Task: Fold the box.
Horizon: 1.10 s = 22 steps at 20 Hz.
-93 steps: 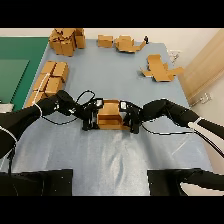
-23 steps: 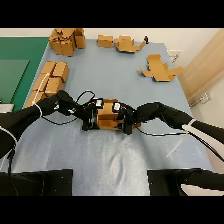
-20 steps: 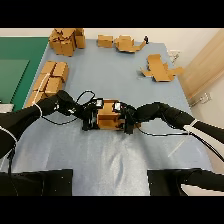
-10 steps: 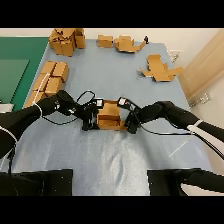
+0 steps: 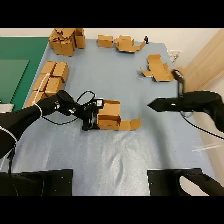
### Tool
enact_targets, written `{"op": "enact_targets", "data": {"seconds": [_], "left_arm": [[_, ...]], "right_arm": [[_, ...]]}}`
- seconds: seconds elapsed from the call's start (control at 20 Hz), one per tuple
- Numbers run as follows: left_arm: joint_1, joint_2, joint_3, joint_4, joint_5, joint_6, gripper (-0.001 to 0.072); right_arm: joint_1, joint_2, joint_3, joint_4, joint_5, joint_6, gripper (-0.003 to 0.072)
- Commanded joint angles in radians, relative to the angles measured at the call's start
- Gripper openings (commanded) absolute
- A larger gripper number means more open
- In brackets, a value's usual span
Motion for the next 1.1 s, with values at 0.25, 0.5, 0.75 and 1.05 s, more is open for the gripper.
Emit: {"op": "enact_targets", "data": {"seconds": [0.25, 0.5, 0.75, 1.05], "left_arm": [[0.000, 0.000, 0.000, 0.000, -0.001, 0.000, 0.0348], [0.000, 0.000, 0.000, 0.000, -0.014, 0.000, 0.0348], [0.000, 0.000, 0.000, 0.000, -0.018, 0.000, 0.0348], [0.000, 0.000, 0.000, 0.000, -0.018, 0.000, 0.0347]], "right_arm": [[-0.225, -0.263, -0.119, 0.273, -0.351, 0.007, 0.0003], [-0.093, -0.473, -0.115, 0.347, -0.235, -0.033, 0.0003], [0.016, -0.502, -0.080, 0.401, -0.175, -0.033, 0.0003], [0.118, -0.534, -0.006, 0.431, -0.185, -0.018, 0.0003]]}}
